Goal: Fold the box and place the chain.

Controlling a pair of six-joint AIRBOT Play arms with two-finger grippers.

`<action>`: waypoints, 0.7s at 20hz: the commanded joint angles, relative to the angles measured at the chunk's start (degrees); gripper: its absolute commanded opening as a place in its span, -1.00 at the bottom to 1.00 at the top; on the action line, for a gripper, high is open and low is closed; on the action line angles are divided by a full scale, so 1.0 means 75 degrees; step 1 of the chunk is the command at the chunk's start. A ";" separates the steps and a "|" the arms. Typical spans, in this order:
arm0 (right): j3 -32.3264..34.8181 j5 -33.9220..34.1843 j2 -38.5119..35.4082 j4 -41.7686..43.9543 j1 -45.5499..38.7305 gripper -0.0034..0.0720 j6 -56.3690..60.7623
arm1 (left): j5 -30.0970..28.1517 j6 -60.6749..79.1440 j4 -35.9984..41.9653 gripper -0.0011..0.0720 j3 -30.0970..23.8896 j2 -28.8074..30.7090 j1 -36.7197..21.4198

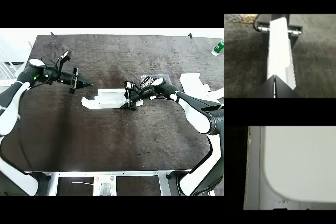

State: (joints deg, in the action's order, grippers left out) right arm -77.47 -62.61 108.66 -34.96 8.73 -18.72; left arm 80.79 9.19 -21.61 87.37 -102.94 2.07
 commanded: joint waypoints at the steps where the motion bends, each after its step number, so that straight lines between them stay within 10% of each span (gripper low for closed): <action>1: -0.0003 -0.0003 0.0003 0.0003 -0.0003 0.63 0.0000 | -0.1629 0.0347 0.0041 -0.94 -0.1440 0.1253 0.0356; 8: -0.0003 -0.0003 0.0003 0.0003 -0.0003 0.63 0.0003 | -0.2923 0.1003 0.0423 -0.94 -0.3818 0.2643 0.0851; 14: -0.0003 -0.0003 0.0003 0.0003 -0.0003 0.63 0.0000 | -0.4992 0.1236 0.0414 -0.94 -0.4033 0.2562 0.2028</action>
